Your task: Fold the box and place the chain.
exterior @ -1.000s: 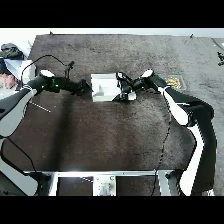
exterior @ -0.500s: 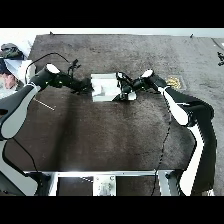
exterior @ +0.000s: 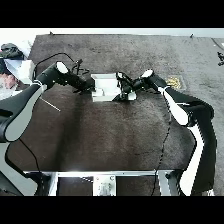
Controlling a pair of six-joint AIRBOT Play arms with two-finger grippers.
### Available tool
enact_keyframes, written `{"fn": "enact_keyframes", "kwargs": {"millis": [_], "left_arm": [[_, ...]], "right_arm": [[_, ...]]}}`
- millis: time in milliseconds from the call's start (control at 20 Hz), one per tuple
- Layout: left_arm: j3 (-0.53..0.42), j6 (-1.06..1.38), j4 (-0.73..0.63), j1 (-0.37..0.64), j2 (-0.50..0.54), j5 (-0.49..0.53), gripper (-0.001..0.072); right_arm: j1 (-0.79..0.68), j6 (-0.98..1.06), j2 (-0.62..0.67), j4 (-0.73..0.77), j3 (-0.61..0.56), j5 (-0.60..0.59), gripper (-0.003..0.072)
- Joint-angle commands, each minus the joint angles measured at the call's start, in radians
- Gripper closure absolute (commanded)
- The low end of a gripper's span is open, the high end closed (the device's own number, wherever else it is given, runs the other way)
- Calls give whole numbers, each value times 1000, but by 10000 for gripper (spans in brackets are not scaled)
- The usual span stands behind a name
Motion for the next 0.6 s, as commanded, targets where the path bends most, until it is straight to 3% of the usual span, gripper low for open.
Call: {"fn": "enact_keyframes", "kwargs": {"millis": [0, 300, 550], "left_arm": [[4, -79, 78, -24, 0, 19, 396], [17, -219, 209, -72, -5, 21, 397], [182, -399, 431, -137, -72, -134, 407]], "right_arm": [[1, 0, 0, 0, 1, 0, 153], [1, 0, 0, 0, 1, 0, 153], [1, 0, 0, 0, 1, 0, 153]]}}
